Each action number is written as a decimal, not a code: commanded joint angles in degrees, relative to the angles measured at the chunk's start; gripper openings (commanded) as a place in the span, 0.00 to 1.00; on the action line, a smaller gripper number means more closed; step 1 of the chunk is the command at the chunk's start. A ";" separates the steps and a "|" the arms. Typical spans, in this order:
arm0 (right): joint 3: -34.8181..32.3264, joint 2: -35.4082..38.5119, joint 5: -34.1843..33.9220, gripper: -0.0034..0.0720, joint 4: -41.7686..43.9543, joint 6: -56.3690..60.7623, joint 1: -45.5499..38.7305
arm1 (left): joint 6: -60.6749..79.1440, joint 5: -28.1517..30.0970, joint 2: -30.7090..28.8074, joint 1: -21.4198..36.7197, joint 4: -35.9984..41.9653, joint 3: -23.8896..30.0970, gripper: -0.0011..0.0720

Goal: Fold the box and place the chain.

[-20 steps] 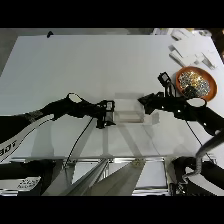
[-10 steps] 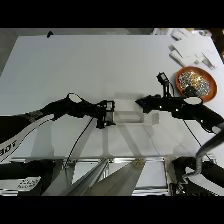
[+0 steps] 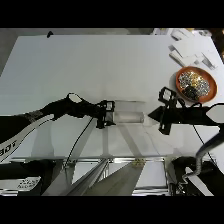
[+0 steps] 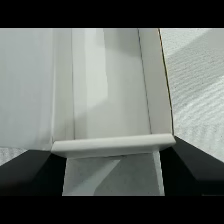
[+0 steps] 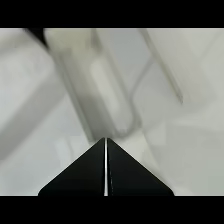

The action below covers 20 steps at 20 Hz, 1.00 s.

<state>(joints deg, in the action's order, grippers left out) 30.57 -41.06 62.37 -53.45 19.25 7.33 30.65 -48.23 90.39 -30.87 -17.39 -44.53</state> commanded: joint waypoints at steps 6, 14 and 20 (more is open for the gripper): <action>-3.26 -2.23 -1.05 0.22 -12.72 -11.23 1.07 | 0.00 0.02 0.00 0.07 -0.04 -0.04 0.29; -4.52 -9.64 -14.01 0.13 -2.45 -25.55 2.82 | -0.02 -0.02 0.00 0.07 -0.02 -0.04 0.29; -4.50 -16.20 -15.72 0.21 2.40 -33.27 2.78 | -0.02 -0.04 0.00 0.07 -0.02 -0.04 0.29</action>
